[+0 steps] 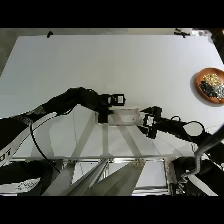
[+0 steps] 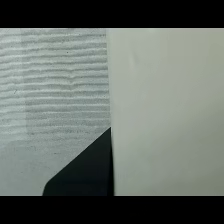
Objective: Fold the box and place the chain.
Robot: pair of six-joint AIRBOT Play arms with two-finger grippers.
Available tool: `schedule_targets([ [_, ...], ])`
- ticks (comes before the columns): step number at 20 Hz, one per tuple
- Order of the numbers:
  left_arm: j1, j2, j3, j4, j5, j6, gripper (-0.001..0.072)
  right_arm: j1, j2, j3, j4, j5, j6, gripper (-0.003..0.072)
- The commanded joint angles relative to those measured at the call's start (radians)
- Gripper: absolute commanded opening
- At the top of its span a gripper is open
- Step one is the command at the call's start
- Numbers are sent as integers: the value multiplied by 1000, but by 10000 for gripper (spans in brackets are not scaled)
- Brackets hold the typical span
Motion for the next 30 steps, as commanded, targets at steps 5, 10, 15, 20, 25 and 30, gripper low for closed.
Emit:
schedule_targets([
  [5,0,-1,0,0,0,0,10,-13,-63,0,150,9,-145,693],
  [10,0,-1,0,0,0,0,10,-75,-85,1,217,68,-274,693],
  [15,0,-1,0,0,0,0,10,-97,-89,3,247,84,-360,692],
  [20,0,-1,0,0,0,0,10,-109,-119,18,281,119,-429,692],
  [25,0,-1,0,0,0,0,10,-161,-192,63,280,191,-429,692],
  [30,0,-1,0,0,0,0,10,-172,-258,88,277,237,-462,692],
])
